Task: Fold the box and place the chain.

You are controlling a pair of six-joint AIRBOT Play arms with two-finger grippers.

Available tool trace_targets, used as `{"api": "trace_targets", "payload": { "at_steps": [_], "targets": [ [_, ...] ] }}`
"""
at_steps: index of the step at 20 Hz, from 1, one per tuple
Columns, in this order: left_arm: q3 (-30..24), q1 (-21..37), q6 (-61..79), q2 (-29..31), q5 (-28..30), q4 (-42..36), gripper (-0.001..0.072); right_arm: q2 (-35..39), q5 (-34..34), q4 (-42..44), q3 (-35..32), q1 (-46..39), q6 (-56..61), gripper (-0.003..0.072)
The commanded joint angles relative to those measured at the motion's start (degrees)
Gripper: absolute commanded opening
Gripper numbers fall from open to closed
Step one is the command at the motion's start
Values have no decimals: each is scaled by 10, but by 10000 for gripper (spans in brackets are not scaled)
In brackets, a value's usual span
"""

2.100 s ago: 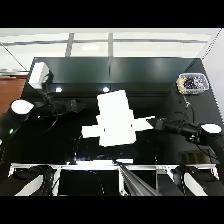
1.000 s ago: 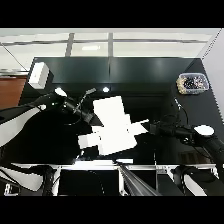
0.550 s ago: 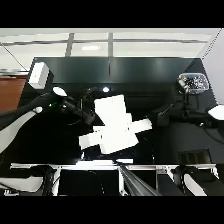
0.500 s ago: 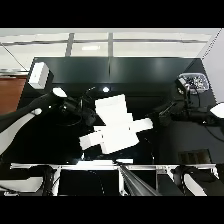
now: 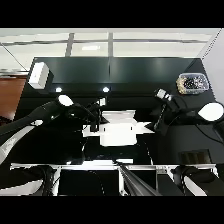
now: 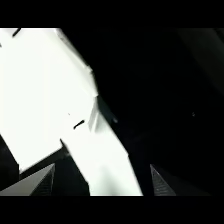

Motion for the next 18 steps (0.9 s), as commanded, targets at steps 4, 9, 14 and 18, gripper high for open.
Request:
{"api": "trace_targets", "payload": {
  "at_steps": [4, 9, 14, 18],
  "targets": [
    [-1, -7, 26, -19, 40, 11, 29, 0, -49, -17, -74, 61, -21, 671],
    [-1, -8, 27, -22, 32, 11, 30, 0, -105, -16, -124, 111, -54, 672],
    [-1, -8, 27, -22, 33, 11, 29, -4, -225, -10, -160, 186, -66, 671],
    [-1, -8, 27, -22, 33, 11, 29, -38, -312, 26, -167, 233, -67, 671]
  ]
}}
